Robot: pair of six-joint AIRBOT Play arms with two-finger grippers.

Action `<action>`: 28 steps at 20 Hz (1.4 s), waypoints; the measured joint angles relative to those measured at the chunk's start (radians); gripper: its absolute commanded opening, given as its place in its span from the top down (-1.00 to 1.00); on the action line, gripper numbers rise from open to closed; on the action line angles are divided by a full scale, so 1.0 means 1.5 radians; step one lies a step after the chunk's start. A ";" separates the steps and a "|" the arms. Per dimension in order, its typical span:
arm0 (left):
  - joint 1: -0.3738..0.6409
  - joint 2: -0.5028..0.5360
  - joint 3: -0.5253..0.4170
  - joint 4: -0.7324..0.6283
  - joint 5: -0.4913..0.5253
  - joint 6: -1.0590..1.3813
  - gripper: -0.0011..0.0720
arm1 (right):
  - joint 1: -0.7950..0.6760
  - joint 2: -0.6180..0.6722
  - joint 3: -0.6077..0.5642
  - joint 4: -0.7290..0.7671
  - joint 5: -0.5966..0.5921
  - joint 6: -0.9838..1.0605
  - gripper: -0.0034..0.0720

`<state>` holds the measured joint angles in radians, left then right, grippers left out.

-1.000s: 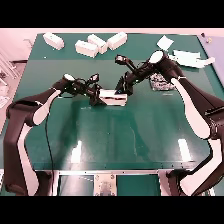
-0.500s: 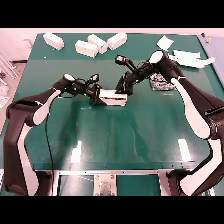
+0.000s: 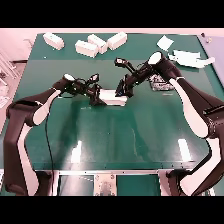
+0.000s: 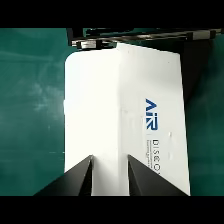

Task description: Fold the box and place the chain.

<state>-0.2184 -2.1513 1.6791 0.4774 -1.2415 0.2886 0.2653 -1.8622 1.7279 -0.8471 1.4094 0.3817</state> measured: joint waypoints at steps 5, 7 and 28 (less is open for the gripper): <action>0.000 0.000 0.000 0.000 0.000 0.000 -0.65 | 0.000 -0.004 0.000 -0.001 -0.014 0.000 0.05; 0.000 0.000 0.000 0.000 0.000 0.000 -0.65 | 0.000 -0.005 0.000 -0.001 -0.017 0.000 0.05; 0.000 0.000 0.000 0.000 -0.003 0.000 -0.65 | 0.020 -0.005 0.018 -0.053 -0.044 0.000 -0.12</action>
<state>-0.2180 -2.1513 1.6791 0.4774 -1.2465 0.2882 0.2951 -1.8694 1.7546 -0.9264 1.3437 0.3817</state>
